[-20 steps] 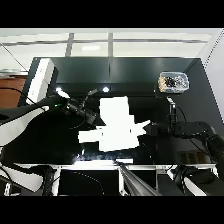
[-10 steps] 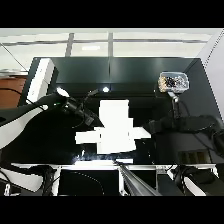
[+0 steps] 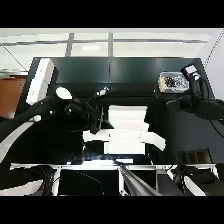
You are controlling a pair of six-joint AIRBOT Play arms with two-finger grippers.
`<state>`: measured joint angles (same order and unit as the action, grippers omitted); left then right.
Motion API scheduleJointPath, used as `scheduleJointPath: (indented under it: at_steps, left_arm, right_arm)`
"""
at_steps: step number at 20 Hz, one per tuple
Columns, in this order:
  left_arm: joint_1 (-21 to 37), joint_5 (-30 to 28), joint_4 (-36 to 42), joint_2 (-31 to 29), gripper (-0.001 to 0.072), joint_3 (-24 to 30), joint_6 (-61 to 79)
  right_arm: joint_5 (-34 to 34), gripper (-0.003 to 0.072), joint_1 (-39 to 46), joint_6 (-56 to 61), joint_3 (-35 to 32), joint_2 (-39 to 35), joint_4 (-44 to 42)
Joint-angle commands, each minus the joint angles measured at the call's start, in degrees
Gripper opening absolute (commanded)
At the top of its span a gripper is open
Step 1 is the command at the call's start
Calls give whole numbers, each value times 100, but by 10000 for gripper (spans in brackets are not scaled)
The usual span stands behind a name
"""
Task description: Fold the box and place the chain.
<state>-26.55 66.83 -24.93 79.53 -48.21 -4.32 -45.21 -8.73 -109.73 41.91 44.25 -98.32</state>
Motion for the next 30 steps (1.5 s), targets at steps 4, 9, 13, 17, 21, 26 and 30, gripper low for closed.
scheduleJointPath:
  at_steps: [4, 9, 13, 17, 21, 26, 30]
  left_arm:
    - [-415, -2055, -365, -289, 28, 907, 2291]
    - [-404, -2190, -800, -212, 30, 907, 2194]
    - [-404, -2144, -1322, -111, 30, 909, 2133]
    - [-404, -2155, -1351, -59, 30, 907, 1847]
    - [-404, -2157, -1366, -59, 29, 907, 809]
    - [-404, -2186, -1357, -59, 28, 907, 809]
    - [-404, -2184, -1360, -35, 28, 907, 811]
  right_arm:
    - [348, 701, -101, -400, 48, -4, 7]
    - [221, 701, -415, -2083, -302, -2, -1005]
    - [144, 701, -579, -2774, -791, 0, -1762]
    - [-216, 701, -807, -2782, -1051, 2, -1751]
    - [-433, 701, -986, -2846, -1193, 2, -1759]
    - [-496, 701, -1440, -3285, -1473, 7, -1759]
    - [-509, 701, -1679, -3285, -1720, 7, -1764]
